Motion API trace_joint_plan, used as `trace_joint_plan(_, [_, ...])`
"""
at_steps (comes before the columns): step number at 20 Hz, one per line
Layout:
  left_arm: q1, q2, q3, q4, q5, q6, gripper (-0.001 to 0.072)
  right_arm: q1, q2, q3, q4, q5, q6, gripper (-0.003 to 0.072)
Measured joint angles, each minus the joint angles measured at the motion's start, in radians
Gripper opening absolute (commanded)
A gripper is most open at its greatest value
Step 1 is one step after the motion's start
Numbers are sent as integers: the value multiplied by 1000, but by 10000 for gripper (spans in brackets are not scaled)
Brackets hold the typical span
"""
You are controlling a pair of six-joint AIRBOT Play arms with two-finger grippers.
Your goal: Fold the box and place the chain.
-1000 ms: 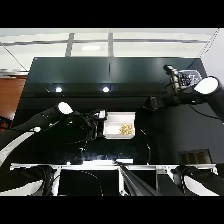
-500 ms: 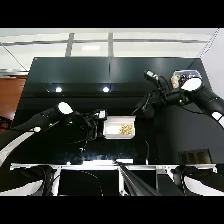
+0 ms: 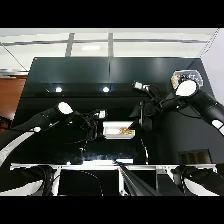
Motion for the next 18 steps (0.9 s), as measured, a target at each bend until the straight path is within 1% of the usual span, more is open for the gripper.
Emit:
trace_joint_plan(4, [0, 0, 0, 0, 0, 0, 491, 39, 21, -65, -13, -71, -28, 704])
trace_joint_plan(7, [0, 0, 0, 0, 0, 0, 490, 58, 31, -87, 6, -137, -67, 704])
trace_joint_plan(11, [0, 0, 0, 0, 0, 0, 490, 53, 70, -61, 29, -168, -82, 704])
trace_joint_plan(14, [0, 0, 0, 0, 0, 0, 490, 19, 105, -37, 65, -200, -86, 703])
trace_joint_plan(18, [0, 0, 0, 0, 0, 0, 490, -31, 115, -26, 123, -319, -51, 703])
